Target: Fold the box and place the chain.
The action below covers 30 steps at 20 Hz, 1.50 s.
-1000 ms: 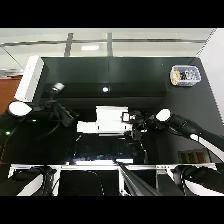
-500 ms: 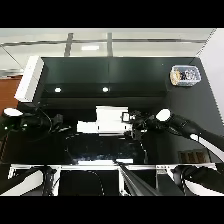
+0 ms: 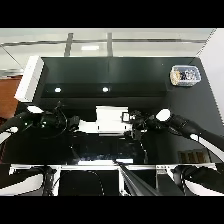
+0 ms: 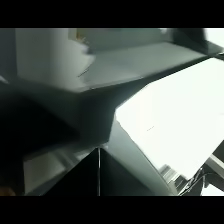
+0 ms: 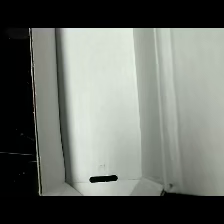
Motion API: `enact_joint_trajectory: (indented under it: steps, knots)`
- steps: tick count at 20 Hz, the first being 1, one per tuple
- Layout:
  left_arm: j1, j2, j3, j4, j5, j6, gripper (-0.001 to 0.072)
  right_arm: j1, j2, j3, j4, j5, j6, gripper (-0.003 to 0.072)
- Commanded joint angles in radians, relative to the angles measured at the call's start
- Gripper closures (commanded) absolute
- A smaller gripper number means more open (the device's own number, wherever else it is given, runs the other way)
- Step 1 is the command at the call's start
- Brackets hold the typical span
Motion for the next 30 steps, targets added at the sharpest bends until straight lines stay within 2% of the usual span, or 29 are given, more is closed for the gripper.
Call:
enact_joint_trajectory:
  steps: [1,3,4,5,6,7,12,13,14,15,18,22,26,30]
  knots:
    - [-0.025,-0.008,0.031,-0.058,-0.026,0.078,0.0684,0.001,0.000,0.000,0.000,0.000,0.000,0.0373]
    - [-0.025,-0.008,0.052,-0.058,-0.068,0.100,0.0677,0.001,0.000,0.000,0.000,0.000,0.000,0.0373]
    - [-0.025,-0.008,0.062,-0.058,-0.080,0.100,0.0581,0.001,0.000,0.000,0.000,0.000,0.000,0.0373]
    - [-0.025,-0.008,0.071,-0.058,-0.092,0.100,0.0338,0.001,0.000,0.000,0.000,0.000,0.000,0.0373]
    - [-0.025,-0.008,0.079,-0.059,-0.100,0.093,0.0136,0.001,0.000,0.000,0.000,0.000,0.000,0.0373]
    - [-0.026,-0.008,0.085,-0.062,-0.101,0.077,0.0022,0.001,0.000,0.000,0.000,0.000,0.000,0.0373]
    - [-0.058,-0.008,0.106,-0.076,-0.124,0.028,0.0018,0.001,0.000,0.000,0.000,0.000,0.000,0.0373]
    - [-0.082,-0.008,0.112,-0.076,-0.125,0.028,0.0053,0.001,0.000,0.000,0.000,0.000,0.000,0.0373]
    - [-0.105,-0.008,0.120,-0.076,-0.127,0.028,0.0146,0.001,0.000,0.000,0.000,0.000,0.000,0.0373]
    - [-0.129,-0.008,0.129,-0.076,-0.128,0.027,0.0188,0.001,0.000,0.000,0.000,0.000,0.000,0.0373]
    - [-0.188,-0.008,0.162,-0.057,-0.135,-0.029,0.0190,0.001,0.000,0.000,0.000,0.000,0.000,0.0373]
    - [-0.264,-0.008,0.232,0.110,-0.106,-0.229,0.0208,0.001,0.000,0.000,0.000,0.000,0.000,0.0373]
    - [-0.343,-0.008,0.297,0.220,-0.057,-0.382,0.0209,0.001,0.000,0.000,0.000,0.000,0.000,0.0373]
    - [-0.447,-0.008,0.347,0.433,0.021,-0.601,0.0209,0.001,0.000,0.000,0.000,0.000,0.000,0.0373]
